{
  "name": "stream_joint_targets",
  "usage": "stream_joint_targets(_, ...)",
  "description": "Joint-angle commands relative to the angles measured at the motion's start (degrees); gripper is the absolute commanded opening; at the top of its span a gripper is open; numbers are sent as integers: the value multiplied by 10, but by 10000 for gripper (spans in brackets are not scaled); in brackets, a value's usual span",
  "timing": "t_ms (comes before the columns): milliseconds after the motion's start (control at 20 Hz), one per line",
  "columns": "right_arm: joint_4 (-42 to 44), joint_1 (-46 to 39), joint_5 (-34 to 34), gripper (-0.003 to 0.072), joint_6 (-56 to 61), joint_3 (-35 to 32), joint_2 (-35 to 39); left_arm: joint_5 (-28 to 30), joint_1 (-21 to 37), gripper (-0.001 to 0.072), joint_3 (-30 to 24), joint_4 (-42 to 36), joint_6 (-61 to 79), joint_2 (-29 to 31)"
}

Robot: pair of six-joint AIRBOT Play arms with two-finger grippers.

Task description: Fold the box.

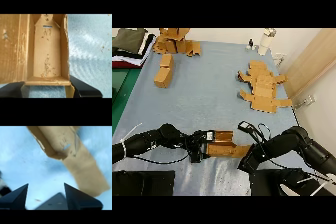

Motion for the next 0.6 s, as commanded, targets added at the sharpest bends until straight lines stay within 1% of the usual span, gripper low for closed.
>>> stream_joint_targets(0, 18, 1, 18, 705, 166, -3, 22, 0, 0, 450, 0, 0, 0, 0)
stream_joint_targets(150, 45, 1, 81, 705, 167, -3, 8, 0, 0, 449, 0, 0, 0, 0)
stream_joint_targets(250, 64, 1, 123, 701, 204, -3, -9, 0, 0, 450, 0, 0, 0, 0)
stream_joint_targets(300, 81, 1, 147, 627, 223, -3, -18, 0, 0, 449, 0, 0, 0, 0)
stream_joint_targets(350, 109, 1, 173, 491, 232, -3, -29, 0, 0, 450, 0, 0, 0, 0)
stream_joint_targets(400, 139, 1, 203, 287, 236, -1, -41, 0, 0, 450, 0, 0, 0, 0)
stream_joint_targets(450, 159, 1, 233, 192, 236, 5, -56, 0, 0, 450, 0, 0, 0, 0)
stream_joint_targets(550, 157, 0, 266, 98, 226, 32, -86, 0, 0, 449, 0, 0, 0, 0)
